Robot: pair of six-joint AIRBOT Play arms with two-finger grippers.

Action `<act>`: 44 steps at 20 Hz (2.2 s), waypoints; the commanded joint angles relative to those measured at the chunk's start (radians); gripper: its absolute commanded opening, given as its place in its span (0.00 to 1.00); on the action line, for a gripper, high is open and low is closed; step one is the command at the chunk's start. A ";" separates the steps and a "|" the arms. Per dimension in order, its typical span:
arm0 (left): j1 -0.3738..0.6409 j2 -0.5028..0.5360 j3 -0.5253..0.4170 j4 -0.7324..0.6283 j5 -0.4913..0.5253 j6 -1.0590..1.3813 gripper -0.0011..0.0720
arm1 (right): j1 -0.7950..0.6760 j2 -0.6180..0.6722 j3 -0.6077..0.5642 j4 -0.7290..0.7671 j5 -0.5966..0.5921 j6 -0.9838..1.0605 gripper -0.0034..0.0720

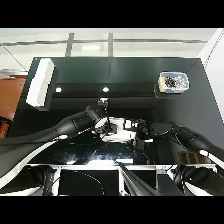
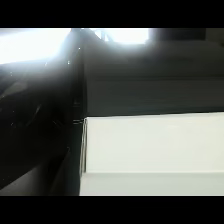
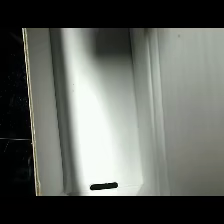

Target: Fold the box and place the chain.

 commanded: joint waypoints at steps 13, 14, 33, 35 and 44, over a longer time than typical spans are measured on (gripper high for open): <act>0.015 0.002 0.002 0.012 -0.088 0.028 0.05 | -0.017 0.105 0.048 -0.295 -0.166 0.161 0.98; 0.018 0.009 0.000 0.015 -0.089 0.027 0.05 | -0.017 0.126 0.061 -0.339 -0.210 0.162 0.98; 0.019 0.010 -0.056 0.018 0.008 -0.028 0.06 | -0.007 0.090 0.068 -0.137 -0.154 0.164 0.27; 0.019 0.010 -0.056 0.014 0.008 -0.028 0.05 | 0.016 0.079 0.068 -0.129 -0.123 0.183 0.21; 0.019 0.010 -0.056 0.011 0.008 -0.028 0.06 | 0.047 0.043 0.068 -0.121 -0.021 0.226 0.21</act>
